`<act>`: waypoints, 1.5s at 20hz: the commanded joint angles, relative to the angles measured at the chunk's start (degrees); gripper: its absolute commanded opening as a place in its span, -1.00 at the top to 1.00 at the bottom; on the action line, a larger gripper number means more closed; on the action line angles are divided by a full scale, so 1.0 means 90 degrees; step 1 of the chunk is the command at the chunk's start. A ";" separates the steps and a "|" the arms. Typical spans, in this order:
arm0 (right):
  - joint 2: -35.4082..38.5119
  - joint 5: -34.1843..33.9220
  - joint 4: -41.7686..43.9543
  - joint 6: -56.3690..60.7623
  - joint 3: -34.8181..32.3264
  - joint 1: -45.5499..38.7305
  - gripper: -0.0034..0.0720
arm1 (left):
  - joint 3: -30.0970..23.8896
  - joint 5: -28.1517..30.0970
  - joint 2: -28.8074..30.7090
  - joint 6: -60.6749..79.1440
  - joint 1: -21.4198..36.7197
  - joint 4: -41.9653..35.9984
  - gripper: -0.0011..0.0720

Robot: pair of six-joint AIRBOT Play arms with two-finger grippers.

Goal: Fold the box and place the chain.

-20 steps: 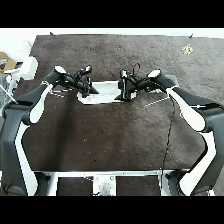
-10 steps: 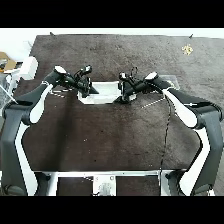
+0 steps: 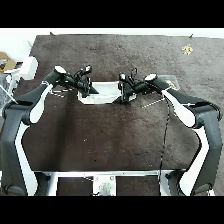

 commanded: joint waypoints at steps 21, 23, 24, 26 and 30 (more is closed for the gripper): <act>-0.0083 0.0056 -0.0119 -0.0323 0.0005 0.0007 -0.25 | -0.0002 0.0005 -0.0002 0.0000 0.0000 0.0000 0.94; -0.0083 0.0049 -0.0119 -0.0323 0.0005 0.0007 -0.25 | -0.0002 0.0005 -0.0002 0.0000 0.0000 0.0000 0.94; -0.0083 0.0039 -0.0117 -0.0325 0.0005 0.0007 -0.25 | -0.0002 0.0005 -0.0002 0.0000 0.0000 0.0000 0.94; -0.0083 0.0046 -0.0117 -0.0325 0.0005 0.0007 -0.25 | -0.0002 0.0005 -0.0002 0.0000 0.0000 0.0000 0.94; -0.0083 0.0049 -0.0114 -0.0325 0.0005 0.0007 -0.25 | -0.0002 0.0005 -0.0002 0.0000 0.0000 0.0000 0.94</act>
